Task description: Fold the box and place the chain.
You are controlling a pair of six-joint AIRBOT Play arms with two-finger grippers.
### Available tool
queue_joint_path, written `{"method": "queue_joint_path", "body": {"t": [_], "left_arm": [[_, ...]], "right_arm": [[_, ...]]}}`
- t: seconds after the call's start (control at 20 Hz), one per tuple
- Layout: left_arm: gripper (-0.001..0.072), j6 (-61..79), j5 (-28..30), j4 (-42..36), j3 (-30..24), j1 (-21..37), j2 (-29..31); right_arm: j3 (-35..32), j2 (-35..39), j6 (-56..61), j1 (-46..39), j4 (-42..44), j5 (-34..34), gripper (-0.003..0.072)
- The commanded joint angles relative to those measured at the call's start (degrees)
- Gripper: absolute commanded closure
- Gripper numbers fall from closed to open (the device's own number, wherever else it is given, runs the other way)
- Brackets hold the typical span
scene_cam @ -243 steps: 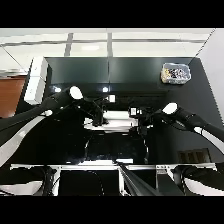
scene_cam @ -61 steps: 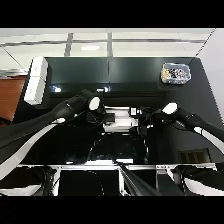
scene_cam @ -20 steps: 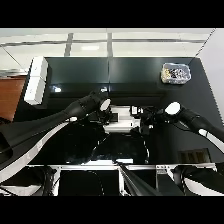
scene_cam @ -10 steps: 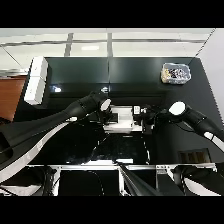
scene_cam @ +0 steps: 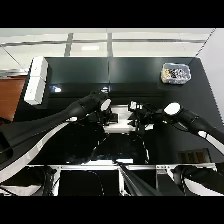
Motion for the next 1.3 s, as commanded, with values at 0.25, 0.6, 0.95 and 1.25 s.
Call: {"method": "queue_joint_path", "body": {"t": [0.25,0.6,0.95,1.25], "left_arm": [[0.0689,0.1,0.3,0.1,0.0,0.0,0.0],[0.0688,0.2,0.1,0.0,0.0,0.0,0.0],[0.0688,0.2,0.1,0.0,0.0,0.0,0.0],[0.0688,0.2,0.1,0.2,0.0,0.0,0.0]], "right_arm": [[0.0,2.4,14.1,-4.9,-1.4,6.7,0.0572],[3.0,10.8,39.1,-21.2,-6.2,21.5,0.0674],[3.5,10.0,60.3,-46.4,-11.7,22.0,0.0674],[3.3,-2.9,63.8,-45.4,-13.6,32.4,0.0674]]}}
